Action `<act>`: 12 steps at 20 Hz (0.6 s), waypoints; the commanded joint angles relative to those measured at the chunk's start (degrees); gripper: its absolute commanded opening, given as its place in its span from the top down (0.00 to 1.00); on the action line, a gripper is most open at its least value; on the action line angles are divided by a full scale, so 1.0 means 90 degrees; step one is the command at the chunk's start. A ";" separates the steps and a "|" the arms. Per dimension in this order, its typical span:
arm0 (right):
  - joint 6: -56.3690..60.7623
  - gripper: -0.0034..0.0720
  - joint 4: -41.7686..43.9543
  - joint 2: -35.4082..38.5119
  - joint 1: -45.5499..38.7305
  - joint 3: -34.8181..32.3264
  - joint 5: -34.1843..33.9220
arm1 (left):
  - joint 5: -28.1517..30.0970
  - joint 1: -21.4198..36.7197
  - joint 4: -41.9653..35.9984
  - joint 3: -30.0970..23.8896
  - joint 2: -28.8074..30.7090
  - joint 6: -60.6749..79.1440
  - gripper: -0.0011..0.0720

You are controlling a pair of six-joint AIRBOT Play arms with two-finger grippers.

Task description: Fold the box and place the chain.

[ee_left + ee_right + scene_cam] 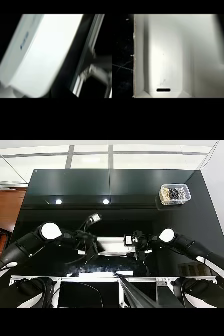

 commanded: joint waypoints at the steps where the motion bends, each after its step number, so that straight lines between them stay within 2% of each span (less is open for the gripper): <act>1: -0.0017 0.32 -0.0007 -0.0002 0.0002 0.0000 -0.0002 | 0.2047 -0.0002 -0.1229 -0.0143 -0.0296 0.0291 0.95; 3: -0.0015 0.32 -0.0007 -0.0002 0.0002 0.0000 -0.0002 | 0.2647 -0.0002 -0.1234 -0.0141 -0.0661 0.0291 0.95; 4: -0.0015 0.32 -0.0007 -0.0002 0.0002 0.0000 -0.0002 | 0.2703 -0.0002 -0.1234 -0.0141 -0.0823 0.0291 0.95; 9: -0.0015 0.32 -0.0005 -0.0002 0.0002 0.0000 -0.0002 | 0.2523 -0.0063 -0.1205 -0.0141 -0.1331 0.0299 0.95; 12: -0.0015 0.32 -0.0005 -0.0002 0.0002 0.0000 -0.0002 | 0.2516 -0.0044 -0.0959 -0.0112 -0.1127 0.0787 0.95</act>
